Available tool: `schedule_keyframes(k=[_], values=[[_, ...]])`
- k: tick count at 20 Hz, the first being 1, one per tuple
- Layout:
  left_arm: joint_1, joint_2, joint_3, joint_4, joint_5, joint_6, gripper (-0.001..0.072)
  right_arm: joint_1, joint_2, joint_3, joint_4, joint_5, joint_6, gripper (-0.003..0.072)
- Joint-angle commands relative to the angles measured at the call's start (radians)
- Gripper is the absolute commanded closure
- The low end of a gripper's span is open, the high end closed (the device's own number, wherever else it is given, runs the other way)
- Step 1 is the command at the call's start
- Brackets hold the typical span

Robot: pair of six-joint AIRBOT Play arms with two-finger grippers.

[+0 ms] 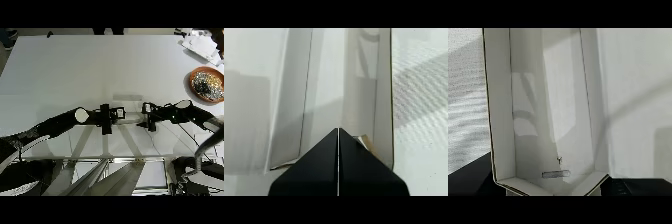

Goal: Fold the box and place the chain.

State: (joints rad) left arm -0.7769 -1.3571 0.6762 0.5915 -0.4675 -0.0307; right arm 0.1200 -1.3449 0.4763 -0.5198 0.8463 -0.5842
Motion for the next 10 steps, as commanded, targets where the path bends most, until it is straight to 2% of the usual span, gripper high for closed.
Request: schedule_keyframes(k=[1,4,7,10], values=[[0.048,0.036,-0.005,0.011,-0.116,-0.092,0.0705,0.0,0.0,0.0,0.001,0.002,0.001,0.0255],[0.126,0.109,-0.043,0.085,-0.15,-0.297,0.0706,0.0,0.0,0.0,0.001,0.002,0.001,0.0255],[0.22,0.228,-0.142,0.097,-0.15,-0.438,0.0707,0.0,0.0,0.0,0.001,0.002,0.001,0.0255],[0.355,0.335,-0.229,0.103,-0.164,-0.791,0.0707,0.0,0.0,0.0,0.001,0.002,0.001,0.0255]])
